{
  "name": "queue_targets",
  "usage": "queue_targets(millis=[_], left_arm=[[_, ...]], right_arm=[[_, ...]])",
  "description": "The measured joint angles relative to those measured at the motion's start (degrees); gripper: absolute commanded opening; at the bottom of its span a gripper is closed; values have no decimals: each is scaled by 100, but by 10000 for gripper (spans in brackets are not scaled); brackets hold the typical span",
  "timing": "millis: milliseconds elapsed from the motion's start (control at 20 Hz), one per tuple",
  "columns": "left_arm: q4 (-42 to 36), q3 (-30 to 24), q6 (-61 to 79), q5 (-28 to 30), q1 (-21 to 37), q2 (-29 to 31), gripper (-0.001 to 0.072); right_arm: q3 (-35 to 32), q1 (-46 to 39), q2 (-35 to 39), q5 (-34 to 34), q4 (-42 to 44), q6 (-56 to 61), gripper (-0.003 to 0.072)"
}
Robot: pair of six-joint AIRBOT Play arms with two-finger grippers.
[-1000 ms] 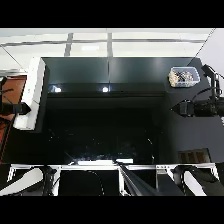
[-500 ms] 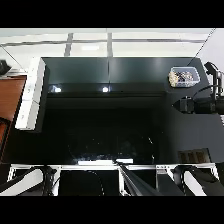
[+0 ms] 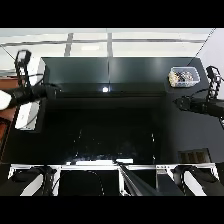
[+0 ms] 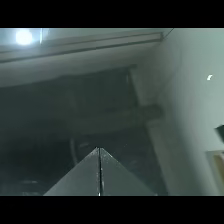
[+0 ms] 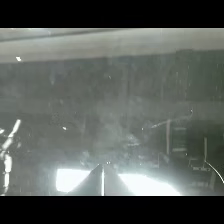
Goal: Fold the box and place the chain.
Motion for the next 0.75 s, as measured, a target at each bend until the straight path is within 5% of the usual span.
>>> queue_targets(millis=[250,750], left_arm=[[153,-599,-94,358,-94,354,25],[205,-739,-127,455,-116,437,25]], right_arm=[[-55,0,0,61,-44,-4,18],[-63,0,0,76,-44,-4,18]])
